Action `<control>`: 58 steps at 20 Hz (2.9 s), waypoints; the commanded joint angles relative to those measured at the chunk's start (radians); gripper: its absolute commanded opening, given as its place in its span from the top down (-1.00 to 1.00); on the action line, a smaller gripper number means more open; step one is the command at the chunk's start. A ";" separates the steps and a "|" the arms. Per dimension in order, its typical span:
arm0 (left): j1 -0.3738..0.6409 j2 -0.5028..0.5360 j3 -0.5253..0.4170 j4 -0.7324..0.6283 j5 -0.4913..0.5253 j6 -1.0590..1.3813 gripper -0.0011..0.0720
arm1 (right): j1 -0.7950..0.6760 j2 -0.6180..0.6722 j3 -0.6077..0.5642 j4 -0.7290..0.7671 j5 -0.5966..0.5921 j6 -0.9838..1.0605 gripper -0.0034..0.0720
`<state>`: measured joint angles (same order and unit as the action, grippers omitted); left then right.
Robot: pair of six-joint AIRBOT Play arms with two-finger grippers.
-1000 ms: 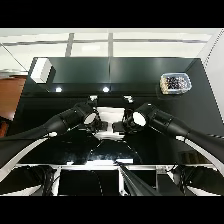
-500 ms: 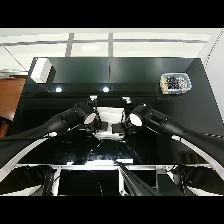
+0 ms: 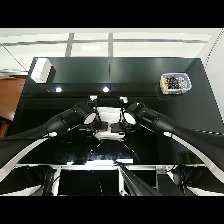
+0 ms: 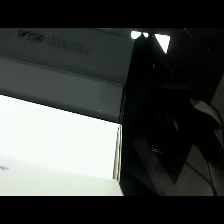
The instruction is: Fold the box and place the chain.
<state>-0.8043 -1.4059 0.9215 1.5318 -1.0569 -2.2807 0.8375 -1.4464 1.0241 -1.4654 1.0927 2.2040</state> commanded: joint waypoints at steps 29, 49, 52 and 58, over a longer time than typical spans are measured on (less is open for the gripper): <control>0.000 0.000 0.000 0.000 0.000 0.000 0.89 | 0.001 -0.025 0.002 -0.005 -0.026 0.096 0.82; 0.000 0.000 0.001 -0.001 0.000 0.000 0.88 | 0.001 -0.027 0.025 -0.013 0.018 0.093 0.35; 0.000 0.000 0.001 -0.001 0.000 0.000 0.88 | 0.001 -0.037 0.025 -0.009 0.030 0.108 0.35; 0.000 0.000 0.001 -0.001 0.000 0.000 0.89 | 0.001 -0.038 0.025 -0.008 0.030 0.108 0.77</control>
<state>-0.8043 -1.4059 0.9215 1.5311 -1.0576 -2.2841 0.8375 -1.4834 1.0485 -1.4715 1.1164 2.3192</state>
